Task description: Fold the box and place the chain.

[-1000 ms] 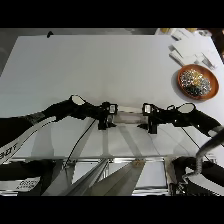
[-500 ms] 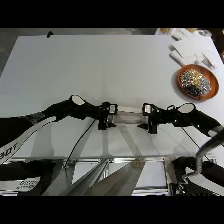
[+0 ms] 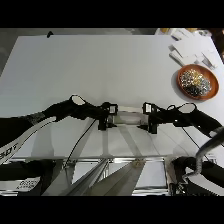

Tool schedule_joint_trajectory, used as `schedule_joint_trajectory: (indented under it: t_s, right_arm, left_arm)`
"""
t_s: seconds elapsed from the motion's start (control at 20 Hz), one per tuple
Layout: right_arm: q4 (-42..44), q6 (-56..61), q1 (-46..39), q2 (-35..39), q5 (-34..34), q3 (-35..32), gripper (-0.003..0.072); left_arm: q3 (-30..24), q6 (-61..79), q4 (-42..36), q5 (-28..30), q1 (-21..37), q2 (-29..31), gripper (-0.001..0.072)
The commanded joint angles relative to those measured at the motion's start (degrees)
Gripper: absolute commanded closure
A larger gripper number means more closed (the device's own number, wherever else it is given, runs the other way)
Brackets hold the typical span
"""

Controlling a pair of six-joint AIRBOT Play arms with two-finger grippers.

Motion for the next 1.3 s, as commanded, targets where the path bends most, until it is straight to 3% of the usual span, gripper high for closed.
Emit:
schedule_joint_trajectory:
  t_s: [0.0, 0.3, 0.5, 0.55, 0.65, 0.7, 0.75, 0.95, 1.25]
  right_arm:
    - [-4.2, 5.8, 0.0, 2.7, -0.1, 0.1, -0.0011]
    - [-25.0, 22.8, 0.0, 12.6, 0.3, 0.1, 0.0039]
    - [-29.2, 31.9, 0.0, 19.9, 1.1, 0.1, 0.0056]
    - [-28.2, 33.7, 0.0, 21.6, 1.7, 0.1, 0.0098]
    - [-24.4, 34.6, 0.0, 24.3, 2.7, 0.1, 0.0455]
    - [-21.3, 34.6, 0.0, 24.9, 3.3, 0.1, 0.0598]
    - [-17.3, 34.5, 0.0, 25.0, 3.9, 0.0, 0.0662]
    - [-0.3, 27.2, 1.3, 21.9, 2.3, 0.0, 0.0666]
    - [12.9, 29.2, 4.9, 10.3, -25.0, 0.1, 0.0667]
  left_arm:
    - [0.0, 0.0, 0.1, 0.1, 0.0, 0.0, 0.0458]
    - [0.0, 0.0, 0.1, 0.1, 0.0, 0.0, 0.0457]
    - [0.0, 0.0, 0.1, 0.1, 0.0, 0.0, 0.0458]
    - [0.0, 0.0, 0.1, 0.1, 0.0, 0.0, 0.0457]
    - [0.0, 0.0, 0.1, 0.1, 0.0, 0.0, 0.0457]
    - [0.0, 0.0, 0.1, 0.1, 0.0, 0.0, 0.0457]
    - [0.0, 0.0, 0.1, 0.1, 0.0, 0.0, 0.0457]
    - [0.0, 0.0, 0.1, 0.1, 0.0, 0.0, 0.0458]
    - [0.0, 0.0, 0.1, 0.1, 0.0, 0.0, 0.0457]
